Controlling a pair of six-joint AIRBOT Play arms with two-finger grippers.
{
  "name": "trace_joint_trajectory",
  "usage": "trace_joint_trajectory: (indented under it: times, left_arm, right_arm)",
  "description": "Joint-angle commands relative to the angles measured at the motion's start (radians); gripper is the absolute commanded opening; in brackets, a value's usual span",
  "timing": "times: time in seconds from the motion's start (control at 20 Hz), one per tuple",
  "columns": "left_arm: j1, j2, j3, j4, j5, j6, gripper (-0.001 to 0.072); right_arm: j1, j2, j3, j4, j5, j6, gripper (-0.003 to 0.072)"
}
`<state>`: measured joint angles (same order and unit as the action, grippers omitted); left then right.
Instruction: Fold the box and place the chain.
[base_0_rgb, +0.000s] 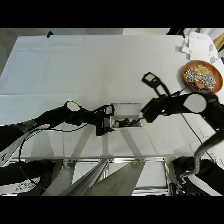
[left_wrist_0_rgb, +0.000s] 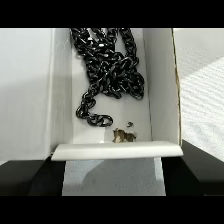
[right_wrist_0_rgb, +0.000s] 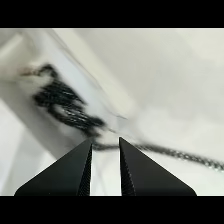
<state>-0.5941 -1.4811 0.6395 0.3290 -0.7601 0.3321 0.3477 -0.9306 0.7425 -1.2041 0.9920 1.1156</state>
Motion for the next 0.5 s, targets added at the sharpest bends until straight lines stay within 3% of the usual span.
trace_joint_trajectory:
  times: [0.0,0.1,0.45]
  left_arm:
    - [0.0,0.001,0.0,0.0,0.0,0.0,0.039]
    - [0.0,0.001,0.0,0.0,0.0,0.0,0.039]
    - [0.0,0.001,0.0,0.0,0.0,0.0,0.039]
  right_arm:
    - [-0.215,0.022,0.001,-0.12,0.047,0.145,0.0208]
    - [-0.314,0.007,0.001,-0.129,0.002,0.172,0.0351]
    - [-0.374,-0.18,0.001,-0.229,-0.087,0.257,0.035]
